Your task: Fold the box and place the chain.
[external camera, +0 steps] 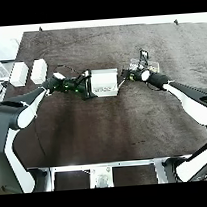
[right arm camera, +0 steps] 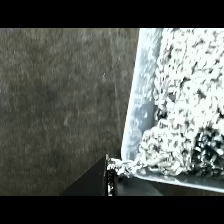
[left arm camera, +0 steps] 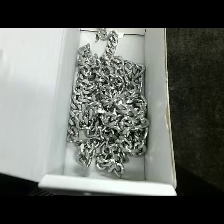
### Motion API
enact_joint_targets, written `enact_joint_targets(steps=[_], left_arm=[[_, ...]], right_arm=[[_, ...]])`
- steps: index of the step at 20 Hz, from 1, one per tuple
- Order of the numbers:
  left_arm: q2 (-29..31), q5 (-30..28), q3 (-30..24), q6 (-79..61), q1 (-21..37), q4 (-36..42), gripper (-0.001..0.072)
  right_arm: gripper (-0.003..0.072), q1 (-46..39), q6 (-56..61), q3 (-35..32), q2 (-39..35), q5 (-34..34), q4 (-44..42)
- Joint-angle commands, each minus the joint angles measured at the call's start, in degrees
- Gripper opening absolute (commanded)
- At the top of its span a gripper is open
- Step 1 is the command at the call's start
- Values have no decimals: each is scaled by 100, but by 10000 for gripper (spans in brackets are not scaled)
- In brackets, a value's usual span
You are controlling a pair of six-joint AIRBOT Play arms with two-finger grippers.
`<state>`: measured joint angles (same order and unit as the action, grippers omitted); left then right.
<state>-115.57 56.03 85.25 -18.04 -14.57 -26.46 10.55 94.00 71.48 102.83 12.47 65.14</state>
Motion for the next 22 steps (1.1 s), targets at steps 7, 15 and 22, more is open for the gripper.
enact_joint_targets(steps=[7, 15, 22], left_arm=[[-2, -2, 0, 0, 2, -2, 469], [-2, -2, 0, 0, 0, -2, 469], [-2, 0, 0, 0, 2, -2, 469]], right_arm=[[3, 452, 11, -463, -2653, 1047, 1128], [3, 1447, 190, -457, -4695, 1252, 1506], [3, 2245, 348, -188, -4699, 592, 1499]])
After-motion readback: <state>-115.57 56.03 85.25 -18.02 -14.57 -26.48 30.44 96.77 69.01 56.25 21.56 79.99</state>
